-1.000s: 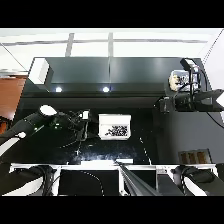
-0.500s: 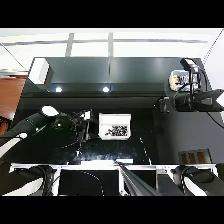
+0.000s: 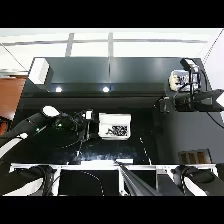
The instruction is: Fold the box and place the chain.
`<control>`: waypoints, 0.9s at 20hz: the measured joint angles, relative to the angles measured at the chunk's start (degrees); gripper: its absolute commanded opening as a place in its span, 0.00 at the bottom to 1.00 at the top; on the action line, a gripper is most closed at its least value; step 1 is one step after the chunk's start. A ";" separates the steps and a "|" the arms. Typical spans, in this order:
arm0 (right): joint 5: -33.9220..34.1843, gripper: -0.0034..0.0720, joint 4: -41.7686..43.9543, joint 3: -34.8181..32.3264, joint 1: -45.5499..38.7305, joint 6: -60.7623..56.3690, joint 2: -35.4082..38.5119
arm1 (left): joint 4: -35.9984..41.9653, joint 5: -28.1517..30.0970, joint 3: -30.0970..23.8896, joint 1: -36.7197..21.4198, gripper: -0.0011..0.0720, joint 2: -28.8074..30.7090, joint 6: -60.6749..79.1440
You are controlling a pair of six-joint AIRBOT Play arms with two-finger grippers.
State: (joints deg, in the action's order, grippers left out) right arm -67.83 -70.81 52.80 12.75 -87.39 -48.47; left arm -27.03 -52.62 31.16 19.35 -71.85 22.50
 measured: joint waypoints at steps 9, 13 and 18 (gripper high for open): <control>0.46 0.70 0.00 0.00 0.00 -0.02 0.00 | -1.68 1.36 0.04 1.81 0.98 0.00 -0.90; 0.74 0.70 0.00 0.00 0.00 -0.02 0.00 | -2.21 2.60 0.04 2.47 0.71 0.00 -1.97; 1.33 0.98 0.07 -0.26 0.07 0.00 0.00 | -2.34 3.15 0.07 2.71 0.55 0.00 -2.38</control>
